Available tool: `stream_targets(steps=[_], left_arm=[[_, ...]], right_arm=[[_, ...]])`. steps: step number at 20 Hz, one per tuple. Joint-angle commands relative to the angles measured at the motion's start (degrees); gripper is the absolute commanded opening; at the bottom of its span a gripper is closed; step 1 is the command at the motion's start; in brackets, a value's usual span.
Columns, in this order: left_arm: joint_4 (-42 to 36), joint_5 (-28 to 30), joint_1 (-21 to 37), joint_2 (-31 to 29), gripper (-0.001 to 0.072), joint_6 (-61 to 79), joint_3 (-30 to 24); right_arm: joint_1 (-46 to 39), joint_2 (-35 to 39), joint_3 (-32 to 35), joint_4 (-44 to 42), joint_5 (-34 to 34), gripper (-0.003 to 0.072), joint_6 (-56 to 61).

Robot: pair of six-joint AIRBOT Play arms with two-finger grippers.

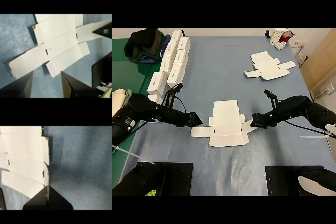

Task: Fold the box.

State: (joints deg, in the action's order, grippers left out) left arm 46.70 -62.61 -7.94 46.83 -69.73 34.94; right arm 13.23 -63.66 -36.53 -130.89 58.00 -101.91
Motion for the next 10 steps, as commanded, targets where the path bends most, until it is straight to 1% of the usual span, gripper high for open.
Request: stream_targets(steps=[1,3,5,7,8,10], left_arm=[[0.0,-0.2,2.7,4.8,0.0521,1.5,2.8],[-0.4,-0.9,4.7,8.7,0.0521,3.2,4.9],[-0.5,-1.1,5.6,13.1,0.0521,5.0,6.0],[-1.0,-1.1,5.5,17.4,0.0521,7.1,6.2],[-2.1,-1.1,5.5,19.8,0.0521,8.5,6.2],[-6.3,-0.9,5.5,24.0,0.0521,13.4,6.4]], right_arm=[[3.4,2.0,2.0,-0.2,-0.7,0.0002,-2.0],[7.9,6.3,7.1,-0.1,-4.9,0.0002,-2.1],[11.6,11.1,12.1,-0.3,-12.6,0.0002,-1.0],[14.1,14.8,15.1,-0.3,-18.0,0.0002,-0.3],[14.7,16.1,15.8,-0.1,-19.2,0.0002,0.0],[15.0,16.8,16.0,-0.1,-19.3,0.0003,0.0]])
